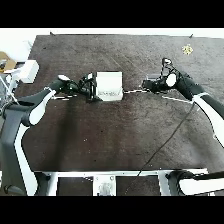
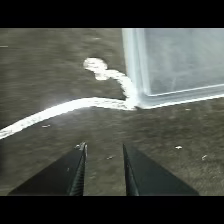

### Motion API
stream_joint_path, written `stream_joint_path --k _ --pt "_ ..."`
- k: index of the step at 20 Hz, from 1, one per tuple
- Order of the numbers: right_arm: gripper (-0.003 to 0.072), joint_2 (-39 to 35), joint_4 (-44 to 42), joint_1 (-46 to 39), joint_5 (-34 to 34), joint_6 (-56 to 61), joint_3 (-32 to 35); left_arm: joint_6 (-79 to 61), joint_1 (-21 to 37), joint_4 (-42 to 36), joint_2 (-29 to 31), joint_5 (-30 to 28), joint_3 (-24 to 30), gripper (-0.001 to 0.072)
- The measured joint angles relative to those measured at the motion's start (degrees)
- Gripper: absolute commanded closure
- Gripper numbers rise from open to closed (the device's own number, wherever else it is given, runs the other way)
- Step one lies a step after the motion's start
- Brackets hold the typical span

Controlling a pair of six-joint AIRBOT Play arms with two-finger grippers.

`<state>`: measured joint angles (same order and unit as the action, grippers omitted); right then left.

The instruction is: Fold the box and place the chain.

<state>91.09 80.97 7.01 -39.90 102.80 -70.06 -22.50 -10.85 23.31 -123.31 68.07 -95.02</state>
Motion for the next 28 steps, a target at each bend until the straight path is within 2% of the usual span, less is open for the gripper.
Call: stream_joint_path --k 7,9,12,13,14,17,20,25,28 --pt "0.0423 7.7 -0.2 -1.3 -1.5 -0.9 -6.3 0.0 0.0 0.0 0.0 0.0 0.0 0.0369" --pt "0.0491 8.8 -0.1 -1.4 -1.2 -1.0 -7.0 0.0 0.0 0.0 0.0 0.0 0.0 0.0369" --pt "0.0493 10.1 -0.4 -1.4 -0.5 -0.8 -7.5 0.0 0.0 0.0 0.0 0.0 0.0 0.0369" --pt "0.0619 10.4 -0.4 -1.5 -0.3 -0.7 -7.6 0.0 0.0 0.0 0.0 0.0 0.0 0.0369" --pt "0.0668 10.6 -0.3 -1.5 -0.1 -0.6 -7.6 0.0 0.0 0.0 0.0 0.0 0.0 0.0368" --pt "0.0685 10.3 -0.3 -1.2 -0.4 -0.2 -7.7 0.0 0.0 0.0 0.0 0.0 0.0 0.0368" --pt "0.0685 6.3 0.0 0.6 -1.5 -0.8 -7.8 0.0 0.0 0.0 0.0 0.0 0.0 0.0369" --pt "0.0685 -5.7 0.3 6.3 -1.8 -3.2 -7.7 0.0 0.0 0.0 0.0 0.0 0.0 0.0368" --pt "0.0685 -11.9 0.5 10.9 1.8 -4.3 -7.7 0.0 0.0 0.0 0.0 0.0 0.0 0.0368"
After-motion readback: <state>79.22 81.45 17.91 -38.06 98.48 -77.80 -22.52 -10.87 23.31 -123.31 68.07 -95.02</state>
